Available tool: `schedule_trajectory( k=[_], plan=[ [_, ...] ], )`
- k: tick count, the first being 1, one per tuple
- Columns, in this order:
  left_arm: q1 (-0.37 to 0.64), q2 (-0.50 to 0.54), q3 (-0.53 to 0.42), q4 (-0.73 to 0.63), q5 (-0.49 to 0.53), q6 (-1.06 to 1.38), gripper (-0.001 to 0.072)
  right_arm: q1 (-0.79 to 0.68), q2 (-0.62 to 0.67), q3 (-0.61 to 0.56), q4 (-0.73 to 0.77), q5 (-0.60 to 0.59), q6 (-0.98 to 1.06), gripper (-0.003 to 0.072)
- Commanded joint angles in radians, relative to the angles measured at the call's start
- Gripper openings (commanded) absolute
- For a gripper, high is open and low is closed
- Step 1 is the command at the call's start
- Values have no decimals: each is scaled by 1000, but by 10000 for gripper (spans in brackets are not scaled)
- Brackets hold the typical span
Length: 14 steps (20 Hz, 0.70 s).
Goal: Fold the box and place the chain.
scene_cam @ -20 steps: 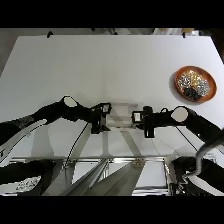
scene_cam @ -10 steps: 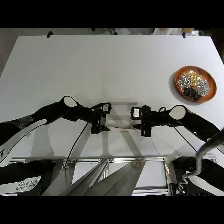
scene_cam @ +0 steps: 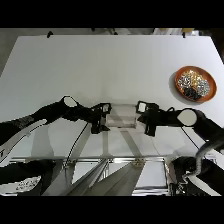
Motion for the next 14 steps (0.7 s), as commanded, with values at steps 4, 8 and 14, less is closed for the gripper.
schedule_trajectory(
  k=[4,8,14],
  plan=[
    [0,0,0,0,-1,-1,209,-288,108,0,-167,161,759,12],
    [0,0,0,0,-1,-1,209,-392,2,0,-132,212,885,11],
    [0,0,0,0,-1,-1,209,-301,-199,0,37,241,837,11]
  ],
)
